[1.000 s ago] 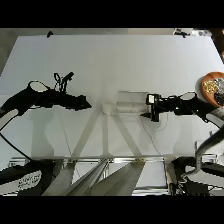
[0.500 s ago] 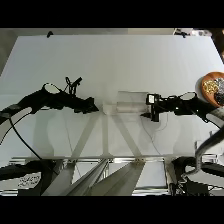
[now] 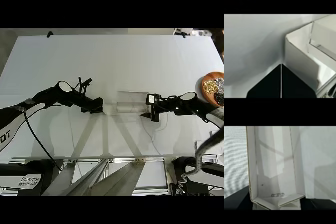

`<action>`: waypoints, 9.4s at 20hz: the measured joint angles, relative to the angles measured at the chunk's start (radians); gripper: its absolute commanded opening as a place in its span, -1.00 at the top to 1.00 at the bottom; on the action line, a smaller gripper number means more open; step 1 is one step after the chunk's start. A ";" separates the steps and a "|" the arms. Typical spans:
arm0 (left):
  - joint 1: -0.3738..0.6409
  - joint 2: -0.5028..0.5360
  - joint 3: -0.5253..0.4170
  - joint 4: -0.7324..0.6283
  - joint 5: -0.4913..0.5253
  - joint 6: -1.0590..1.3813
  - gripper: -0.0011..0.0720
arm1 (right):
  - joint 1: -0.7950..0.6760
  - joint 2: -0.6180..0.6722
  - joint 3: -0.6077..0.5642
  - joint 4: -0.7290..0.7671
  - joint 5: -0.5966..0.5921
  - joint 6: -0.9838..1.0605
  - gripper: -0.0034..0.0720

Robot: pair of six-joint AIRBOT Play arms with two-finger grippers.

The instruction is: Fold the box and place the chain.

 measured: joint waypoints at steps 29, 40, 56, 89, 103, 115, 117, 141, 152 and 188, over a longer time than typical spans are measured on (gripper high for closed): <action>-0.065 0.063 0.011 -0.076 0.045 0.116 0.94 | 0.000 0.001 0.000 -0.003 0.000 0.000 -0.18; -0.067 0.096 0.011 -0.174 0.004 0.237 -0.15 | 0.000 0.001 0.000 -0.004 0.000 0.000 -0.18; 0.010 0.112 0.011 -0.182 -0.006 0.331 -0.44 | 0.000 0.001 0.000 -0.004 0.000 0.000 -0.18; -0.050 -0.004 0.011 -0.279 0.023 0.277 0.92 | 0.000 0.001 0.000 -0.004 0.000 0.000 -0.18; -0.056 0.039 0.011 -0.313 0.012 0.375 -0.27 | 0.000 0.001 0.000 -0.004 0.000 0.000 -0.18; -0.076 0.039 0.011 -0.320 0.070 0.339 -0.39 | 0.000 0.001 0.000 -0.004 0.000 0.000 -0.18; -0.093 0.037 0.021 -0.302 0.082 0.315 -0.41 | 0.000 0.001 0.000 -0.004 0.000 0.000 -0.18; -0.307 -0.030 0.296 0.367 0.037 -0.475 -0.09 | 0.000 0.001 0.000 -0.004 0.000 0.000 -0.18; -0.367 -0.036 0.297 0.512 0.120 -0.655 0.22 | 0.000 0.001 0.000 -0.004 0.000 0.000 -0.18; -0.444 -0.061 0.298 0.680 0.106 -0.811 0.95 | 0.000 0.002 0.000 -0.003 0.001 -0.002 -0.18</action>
